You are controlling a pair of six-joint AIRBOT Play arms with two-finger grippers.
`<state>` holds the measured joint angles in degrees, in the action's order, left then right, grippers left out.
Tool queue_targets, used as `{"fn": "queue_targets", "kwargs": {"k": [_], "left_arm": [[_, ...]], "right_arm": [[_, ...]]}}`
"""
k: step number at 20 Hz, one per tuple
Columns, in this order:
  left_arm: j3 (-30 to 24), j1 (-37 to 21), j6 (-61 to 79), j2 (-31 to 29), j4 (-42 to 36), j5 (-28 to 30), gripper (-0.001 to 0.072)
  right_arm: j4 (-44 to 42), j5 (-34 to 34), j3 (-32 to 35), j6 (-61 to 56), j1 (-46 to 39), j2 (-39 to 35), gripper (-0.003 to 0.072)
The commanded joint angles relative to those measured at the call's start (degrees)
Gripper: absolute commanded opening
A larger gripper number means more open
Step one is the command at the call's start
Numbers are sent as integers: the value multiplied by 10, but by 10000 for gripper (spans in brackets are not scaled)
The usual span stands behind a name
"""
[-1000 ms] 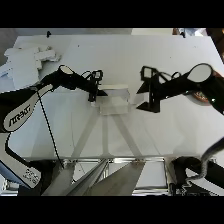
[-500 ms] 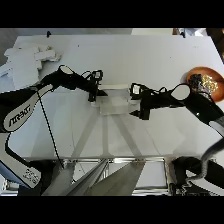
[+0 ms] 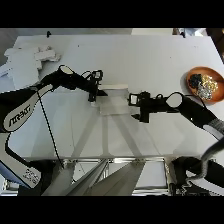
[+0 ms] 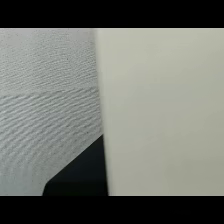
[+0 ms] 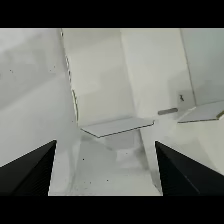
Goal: Fold the box and place the chain.
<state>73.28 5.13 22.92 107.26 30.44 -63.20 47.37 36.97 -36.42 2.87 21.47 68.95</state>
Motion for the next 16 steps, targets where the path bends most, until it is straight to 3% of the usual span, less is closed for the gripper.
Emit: {"fn": "queue_targets", "kwargs": {"k": [1,6,16], "left_arm": [[1,0,0,0,0,0,18],[1,0,0,0,0,0,18],[1,0,0,0,0,0,18]], "right_arm": [[-51,-58,14,7,1,9,695],[-90,-84,14,50,7,62,695],[-178,-180,13,51,18,64,695]]}}
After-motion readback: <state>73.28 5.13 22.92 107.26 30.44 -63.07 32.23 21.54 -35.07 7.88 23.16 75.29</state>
